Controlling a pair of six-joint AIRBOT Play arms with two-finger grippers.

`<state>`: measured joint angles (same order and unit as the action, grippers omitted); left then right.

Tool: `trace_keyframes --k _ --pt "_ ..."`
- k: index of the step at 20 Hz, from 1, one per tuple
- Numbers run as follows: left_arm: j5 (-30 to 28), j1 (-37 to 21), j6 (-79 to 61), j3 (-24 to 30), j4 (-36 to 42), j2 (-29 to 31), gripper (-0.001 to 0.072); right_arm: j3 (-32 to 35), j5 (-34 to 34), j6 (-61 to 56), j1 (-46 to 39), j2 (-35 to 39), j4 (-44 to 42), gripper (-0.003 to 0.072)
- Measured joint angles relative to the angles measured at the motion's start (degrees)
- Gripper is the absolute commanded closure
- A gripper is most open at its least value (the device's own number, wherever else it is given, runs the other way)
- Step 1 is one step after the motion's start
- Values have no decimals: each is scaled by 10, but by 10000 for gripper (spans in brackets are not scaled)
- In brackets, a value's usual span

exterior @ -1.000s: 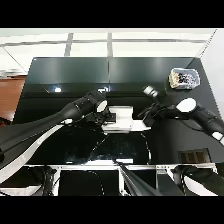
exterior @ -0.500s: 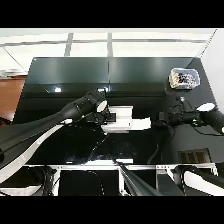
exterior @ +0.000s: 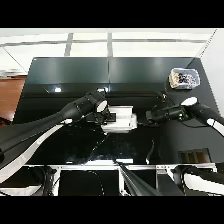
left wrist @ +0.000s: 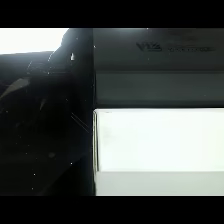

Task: Fold the box and place the chain.

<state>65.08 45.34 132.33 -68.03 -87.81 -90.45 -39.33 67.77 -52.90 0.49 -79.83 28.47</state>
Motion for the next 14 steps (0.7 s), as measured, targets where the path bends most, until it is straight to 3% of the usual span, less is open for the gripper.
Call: trace_keyframes --k 2,4,6,14 --pt "0 0 0 0 0 0 682 -29 30 2 8 -1 -3 138" --pt "0 0 0 0 0 0 682 -47 47 1 22 -2 -3 288" --pt "0 0 0 0 0 0 682 -57 50 -6 40 -2 -3 349" --pt "0 0 -1 0 0 0 682 -82 7 -77 111 -2 56 384"
